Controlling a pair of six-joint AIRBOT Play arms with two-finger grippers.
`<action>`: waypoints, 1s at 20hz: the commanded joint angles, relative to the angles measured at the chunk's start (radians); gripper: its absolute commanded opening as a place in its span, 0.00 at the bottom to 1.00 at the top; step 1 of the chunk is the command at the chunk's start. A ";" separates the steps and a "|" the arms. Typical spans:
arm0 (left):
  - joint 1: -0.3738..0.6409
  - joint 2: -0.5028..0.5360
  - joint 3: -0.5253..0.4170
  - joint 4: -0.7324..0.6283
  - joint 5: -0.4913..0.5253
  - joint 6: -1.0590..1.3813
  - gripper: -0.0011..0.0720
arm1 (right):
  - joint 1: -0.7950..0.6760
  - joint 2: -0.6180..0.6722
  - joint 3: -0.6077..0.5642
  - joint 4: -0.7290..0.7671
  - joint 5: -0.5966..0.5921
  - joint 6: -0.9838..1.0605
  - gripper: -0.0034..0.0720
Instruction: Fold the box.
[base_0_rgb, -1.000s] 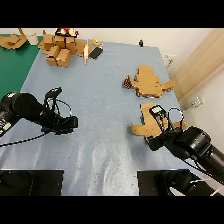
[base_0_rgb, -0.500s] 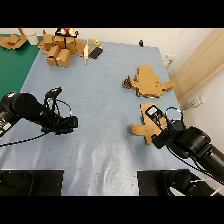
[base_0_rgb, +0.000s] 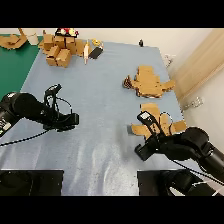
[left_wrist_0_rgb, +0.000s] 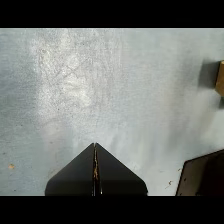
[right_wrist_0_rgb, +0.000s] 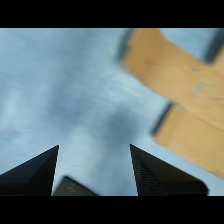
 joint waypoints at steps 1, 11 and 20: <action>0.001 0.001 -0.001 0.000 0.038 0.000 0.03 | 0.000 0.000 0.001 0.315 0.069 -0.001 0.98; 0.001 0.001 -0.001 0.000 0.038 0.000 0.03 | 0.000 -0.010 0.001 0.375 0.217 0.114 0.98; 0.001 0.001 -0.001 -0.037 0.038 0.011 0.03 | -0.426 -0.081 0.204 -0.444 -0.049 0.283 0.81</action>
